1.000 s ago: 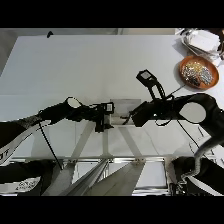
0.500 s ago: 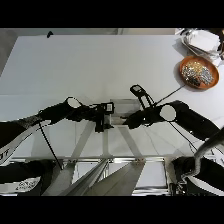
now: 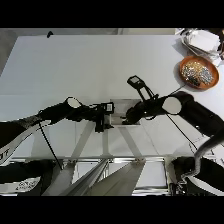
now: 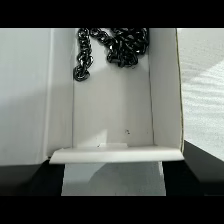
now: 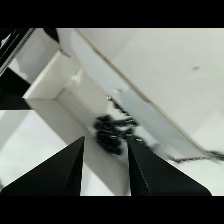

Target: Fold the box and place the chain.

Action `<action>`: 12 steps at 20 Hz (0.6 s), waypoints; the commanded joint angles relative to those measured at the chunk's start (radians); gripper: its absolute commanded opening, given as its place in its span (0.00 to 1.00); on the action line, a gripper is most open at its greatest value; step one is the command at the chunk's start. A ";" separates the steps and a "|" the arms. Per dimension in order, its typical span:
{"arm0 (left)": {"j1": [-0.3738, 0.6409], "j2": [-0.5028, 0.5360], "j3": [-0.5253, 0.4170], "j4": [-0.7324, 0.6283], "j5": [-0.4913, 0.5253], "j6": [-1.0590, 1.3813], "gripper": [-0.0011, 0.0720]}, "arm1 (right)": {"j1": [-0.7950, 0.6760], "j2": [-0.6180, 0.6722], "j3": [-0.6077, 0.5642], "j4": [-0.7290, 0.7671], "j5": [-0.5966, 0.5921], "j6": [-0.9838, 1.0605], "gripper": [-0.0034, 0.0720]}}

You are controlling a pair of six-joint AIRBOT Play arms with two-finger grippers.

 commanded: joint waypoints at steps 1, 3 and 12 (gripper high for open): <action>0.000 0.001 0.000 0.000 0.000 0.000 0.30 | -0.117 0.045 0.092 -0.200 0.168 0.048 0.45; 0.000 0.001 0.000 0.000 0.000 0.000 0.30 | -0.271 0.044 0.092 -0.255 0.176 0.054 0.45; 0.000 0.001 0.000 0.000 0.000 0.000 0.30 | -0.877 -0.121 0.092 -0.246 -0.090 0.050 0.44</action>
